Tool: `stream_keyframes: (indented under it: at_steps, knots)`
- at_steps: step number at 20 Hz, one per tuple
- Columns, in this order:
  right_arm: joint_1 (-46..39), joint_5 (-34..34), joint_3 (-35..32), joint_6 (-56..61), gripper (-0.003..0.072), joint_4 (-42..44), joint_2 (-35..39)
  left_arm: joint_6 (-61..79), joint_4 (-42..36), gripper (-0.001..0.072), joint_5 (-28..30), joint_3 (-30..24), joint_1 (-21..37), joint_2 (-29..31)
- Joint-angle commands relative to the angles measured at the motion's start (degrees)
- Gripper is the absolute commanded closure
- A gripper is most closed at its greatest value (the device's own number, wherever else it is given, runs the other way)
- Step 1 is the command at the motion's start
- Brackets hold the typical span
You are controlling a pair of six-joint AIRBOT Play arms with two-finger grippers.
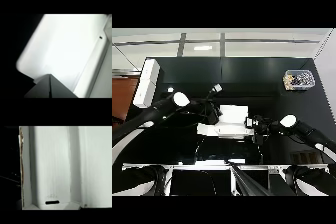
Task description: Fold the box and place the chain.
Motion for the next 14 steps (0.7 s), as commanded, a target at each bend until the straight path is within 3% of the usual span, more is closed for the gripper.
stream_keyframes:
  at_steps: [1,4,7,8,9,10,14]
  knots:
    - [0.0,-0.1,0.0,0.0,0.0562,0.0,0.0,-1.7,1.0,0.0684,-2.9,0.8,2.7,6.8]
    - [0.0,-0.1,0.0,0.0,0.0562,0.0,0.0,-6.2,-0.4,0.0682,-10.8,-2.3,8.2,12.5]
    - [0.0,-0.1,0.0,0.0,0.0562,0.0,0.0,3.6,-1.2,0.0677,-19.4,-5.9,11.4,12.7]
    - [0.0,-0.1,0.0,0.0,0.0562,0.0,0.0,10.2,-0.9,0.0498,-19.8,-7.5,11.2,12.2]
    - [0.0,-0.1,0.0,0.0,0.0561,0.0,0.0,17.6,-0.9,0.0097,-18.1,-9.1,10.7,11.6]
    - [0.0,-0.1,0.0,0.0,0.0562,0.0,0.0,23.5,-0.9,-0.0005,-14.8,-10.6,10.0,10.9]
    - [0.0,-0.1,0.0,0.0,0.0561,0.0,0.0,28.9,2.1,0.0003,-6.2,-11.4,6.0,6.7]
